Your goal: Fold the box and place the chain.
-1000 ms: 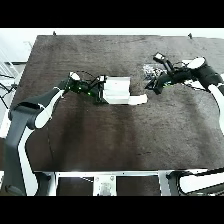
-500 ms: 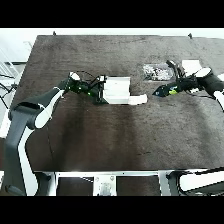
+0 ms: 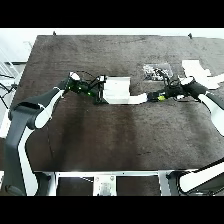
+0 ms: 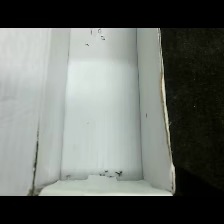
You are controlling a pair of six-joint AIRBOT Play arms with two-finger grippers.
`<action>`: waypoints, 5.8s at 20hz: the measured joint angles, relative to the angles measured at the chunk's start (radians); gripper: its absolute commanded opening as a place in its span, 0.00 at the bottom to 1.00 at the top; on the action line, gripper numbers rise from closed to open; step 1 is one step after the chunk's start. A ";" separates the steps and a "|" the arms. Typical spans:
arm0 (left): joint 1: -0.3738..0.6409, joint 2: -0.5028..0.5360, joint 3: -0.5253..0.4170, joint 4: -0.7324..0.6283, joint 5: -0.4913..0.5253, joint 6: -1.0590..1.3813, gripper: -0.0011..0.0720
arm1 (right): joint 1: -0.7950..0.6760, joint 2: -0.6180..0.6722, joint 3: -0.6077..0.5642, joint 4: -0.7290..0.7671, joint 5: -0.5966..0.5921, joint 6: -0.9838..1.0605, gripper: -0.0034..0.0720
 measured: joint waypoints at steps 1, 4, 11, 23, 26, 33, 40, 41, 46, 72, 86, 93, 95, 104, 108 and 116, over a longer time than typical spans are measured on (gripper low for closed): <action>0.000 0.000 0.000 0.000 0.000 0.000 0.87 | 0.012 -0.006 0.001 0.023 -0.004 0.000 0.05; 0.000 0.000 0.000 0.000 0.000 0.000 0.87 | 0.045 -0.012 0.018 0.087 0.022 0.003 0.05; 0.000 0.000 0.000 0.000 0.000 0.000 0.87 | 0.101 0.027 0.037 0.165 0.056 0.021 0.55; 0.000 0.000 0.000 0.000 0.000 0.000 0.87 | 0.164 0.034 0.054 0.150 0.011 0.137 0.66; 0.000 0.000 0.000 0.000 0.000 0.000 0.87 | 0.188 0.034 0.078 0.096 0.006 0.198 0.66; 0.000 0.000 0.000 0.000 0.000 -0.002 0.87 | 0.245 0.034 0.108 0.023 -0.038 0.301 0.66; 0.000 0.000 0.000 0.000 0.000 -0.001 0.87 | 0.299 0.034 0.112 -0.103 -0.096 0.432 0.66; 0.000 0.000 0.000 0.000 0.000 0.000 0.87 | 0.306 0.034 0.113 -0.125 -0.102 0.454 0.66; 0.000 0.000 0.000 0.000 0.000 0.000 0.87 | 0.350 0.031 0.145 -0.304 -0.113 0.614 0.66; 0.000 0.000 0.000 0.000 0.000 0.000 0.87 | 0.478 -0.197 0.549 -0.718 0.267 1.070 0.33; 0.000 0.000 0.000 0.000 0.000 0.000 0.87 | 0.499 -0.204 0.553 -0.722 0.275 1.189 0.08; 0.000 0.000 0.000 0.000 0.000 0.000 0.87 | 0.505 -0.206 0.553 -0.718 0.277 1.206 0.55; 0.000 0.000 0.000 0.000 0.000 0.000 0.87 | 0.503 -0.204 0.555 -0.732 0.279 1.206 0.56; 0.000 0.000 0.000 0.000 0.000 0.000 0.87 | 0.502 -0.141 0.558 -0.762 0.322 1.155 0.56; 0.000 0.000 0.000 0.000 0.000 0.000 0.87 | 0.502 -0.138 0.558 -0.764 0.309 1.151 0.43; 0.000 0.000 0.000 0.000 0.000 0.000 0.87 | 0.504 -0.205 0.557 -0.764 0.248 1.151 0.27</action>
